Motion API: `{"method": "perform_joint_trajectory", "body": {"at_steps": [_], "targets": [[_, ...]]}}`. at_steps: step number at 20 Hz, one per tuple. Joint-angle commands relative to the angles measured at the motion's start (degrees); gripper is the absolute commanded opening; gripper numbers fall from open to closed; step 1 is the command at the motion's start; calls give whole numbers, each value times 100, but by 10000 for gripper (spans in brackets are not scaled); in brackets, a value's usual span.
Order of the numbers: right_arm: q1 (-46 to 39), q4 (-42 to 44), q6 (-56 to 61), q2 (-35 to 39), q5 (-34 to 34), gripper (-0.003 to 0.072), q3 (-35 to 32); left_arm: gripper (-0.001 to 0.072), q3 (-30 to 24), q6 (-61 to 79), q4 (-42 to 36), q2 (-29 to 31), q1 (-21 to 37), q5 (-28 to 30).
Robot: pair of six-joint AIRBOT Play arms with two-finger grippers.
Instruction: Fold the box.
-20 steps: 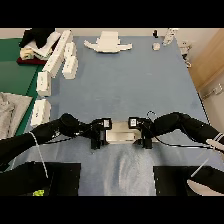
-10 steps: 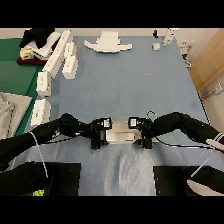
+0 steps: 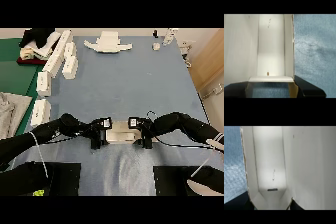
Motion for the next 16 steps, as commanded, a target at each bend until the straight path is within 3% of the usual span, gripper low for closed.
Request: {"method": "perform_joint_trajectory", "body": {"at_steps": [1, 11, 12, 13, 16], "targets": [[0, 0, 2, -2, 2, 520, 0, 353, 7, 2, 0, 0, 2, 4], [4, 2, 4, 0, -15, 520, 4, 354, 7, 2, 0, 0, 2, 4], [4, 2, 4, 7, -20, 578, 4, 354, 7, 0, 0, 0, 2, 4], [4, -17, 4, 22, -22, 720, 4, 354, 7, 2, 0, 0, 2, 4], [4, -483, 511, 254, -173, 720, 17, 354, 7, 2, 0, 0, 0, 4]]}}
